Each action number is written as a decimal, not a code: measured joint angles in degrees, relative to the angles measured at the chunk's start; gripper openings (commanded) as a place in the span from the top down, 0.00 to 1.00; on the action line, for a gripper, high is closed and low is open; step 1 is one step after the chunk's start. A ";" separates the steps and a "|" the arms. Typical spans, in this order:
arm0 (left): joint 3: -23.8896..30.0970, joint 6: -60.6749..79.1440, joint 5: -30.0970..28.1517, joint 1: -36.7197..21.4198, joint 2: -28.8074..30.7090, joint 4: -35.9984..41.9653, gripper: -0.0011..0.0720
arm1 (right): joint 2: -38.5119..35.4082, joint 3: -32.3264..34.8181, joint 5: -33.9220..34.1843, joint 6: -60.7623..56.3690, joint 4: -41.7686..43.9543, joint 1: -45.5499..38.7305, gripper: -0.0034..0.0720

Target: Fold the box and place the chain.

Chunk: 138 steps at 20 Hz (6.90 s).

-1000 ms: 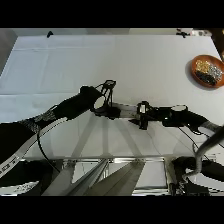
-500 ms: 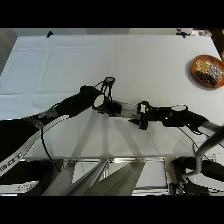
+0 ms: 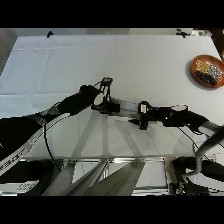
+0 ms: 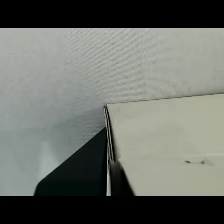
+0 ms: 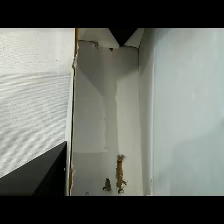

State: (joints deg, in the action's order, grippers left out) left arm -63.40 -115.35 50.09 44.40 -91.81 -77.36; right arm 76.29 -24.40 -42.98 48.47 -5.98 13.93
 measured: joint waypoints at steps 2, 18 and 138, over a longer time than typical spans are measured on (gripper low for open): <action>0.00 -0.07 0.96 -0.24 -0.11 1.42 0.57 | 0.07 0.00 0.98 0.20 -0.22 0.04 0.41; -0.04 2.25 4.85 -1.60 -0.11 3.65 0.69 | 0.07 0.00 0.90 0.15 -0.39 0.04 0.41; 15.19 127.05 0.00 -14.34 2.32 46.03 0.50 | 0.07 0.07 -0.17 0.04 0.24 0.04 0.51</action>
State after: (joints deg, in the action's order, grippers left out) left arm -48.21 11.70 50.09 30.06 -89.49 -31.33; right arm 76.36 -24.34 -43.16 48.51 -5.74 13.98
